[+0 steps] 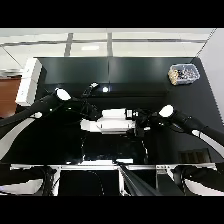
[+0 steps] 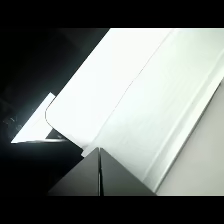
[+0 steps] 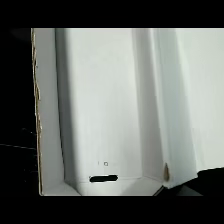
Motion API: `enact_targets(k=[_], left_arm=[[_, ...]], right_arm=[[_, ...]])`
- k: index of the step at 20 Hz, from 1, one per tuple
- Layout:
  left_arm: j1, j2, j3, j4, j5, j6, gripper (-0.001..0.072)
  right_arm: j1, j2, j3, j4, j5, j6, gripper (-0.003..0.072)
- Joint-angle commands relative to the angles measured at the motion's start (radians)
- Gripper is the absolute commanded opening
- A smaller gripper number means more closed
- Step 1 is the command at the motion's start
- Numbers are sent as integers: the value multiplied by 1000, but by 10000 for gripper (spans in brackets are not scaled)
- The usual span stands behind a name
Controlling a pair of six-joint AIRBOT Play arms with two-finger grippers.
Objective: Fold the box and place the chain.
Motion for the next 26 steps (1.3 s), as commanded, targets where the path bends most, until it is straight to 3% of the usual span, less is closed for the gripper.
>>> enact_targets(k=[1, 6, 9, 11, 12, 13, 14, 20, 24, 26], left_arm=[[16, 11, 18, 50, -29, -30, 25], [124, 220, 6, 75, -102, -39, 25], [204, 367, -89, 50, -143, 133, 28], [235, 402, -163, 23, -209, 295, 30], [233, 400, -193, 32, -238, 402, 141], [217, 397, -224, 32, -226, 559, 508], [200, 393, -245, 34, -198, 714, 705], [32, 291, -251, 36, 93, 893, 705], [-17, 240, -243, -2, 107, 890, 699], [-17, 238, -243, -43, 97, 883, 635]], right_arm=[[1, 0, 0, 0, -2, 1, 262], [1, 0, 0, 0, -2, 1, 262], [1, 0, 0, 0, -2, 0, 263], [1, 0, 0, 0, -2, 1, 263], [1, 0, 0, 0, -2, 0, 263], [1, 0, 0, 0, -2, 0, 263], [1, 0, 0, 0, -2, 0, 263], [1, 0, 0, 0, -2, 0, 262], [1, 0, 0, 0, -2, 0, 263], [1, 0, 0, 0, -2, 0, 263]])
